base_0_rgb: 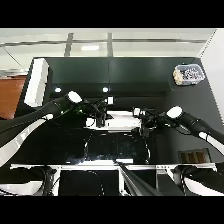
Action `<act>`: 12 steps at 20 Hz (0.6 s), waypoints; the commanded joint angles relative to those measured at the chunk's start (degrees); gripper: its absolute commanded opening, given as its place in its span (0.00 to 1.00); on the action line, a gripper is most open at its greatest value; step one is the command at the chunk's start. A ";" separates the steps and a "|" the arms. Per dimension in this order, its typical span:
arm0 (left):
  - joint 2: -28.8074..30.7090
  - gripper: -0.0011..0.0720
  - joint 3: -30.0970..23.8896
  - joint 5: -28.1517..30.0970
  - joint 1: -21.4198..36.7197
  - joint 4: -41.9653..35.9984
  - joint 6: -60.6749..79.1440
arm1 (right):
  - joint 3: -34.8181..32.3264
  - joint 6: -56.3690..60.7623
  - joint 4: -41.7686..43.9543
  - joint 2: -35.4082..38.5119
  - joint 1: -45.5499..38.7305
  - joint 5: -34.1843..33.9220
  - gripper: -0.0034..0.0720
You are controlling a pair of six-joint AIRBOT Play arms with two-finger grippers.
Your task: Fold the box and place the chain.
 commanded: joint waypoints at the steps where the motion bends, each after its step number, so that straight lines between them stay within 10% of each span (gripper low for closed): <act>1: -0.02 0.05 0.07 0.00 -0.02 0.02 0.00 | 0.04 -0.02 -0.04 -0.02 0.02 0.02 0.69; 6: -0.02 0.05 0.07 -0.09 -0.02 0.07 -0.15 | 0.04 -0.02 -0.04 -0.02 0.02 0.02 0.69; 12: 2.40 0.87 0.04 -0.20 0.15 0.70 -0.46 | 0.04 -0.02 -0.04 -0.02 0.02 0.02 0.69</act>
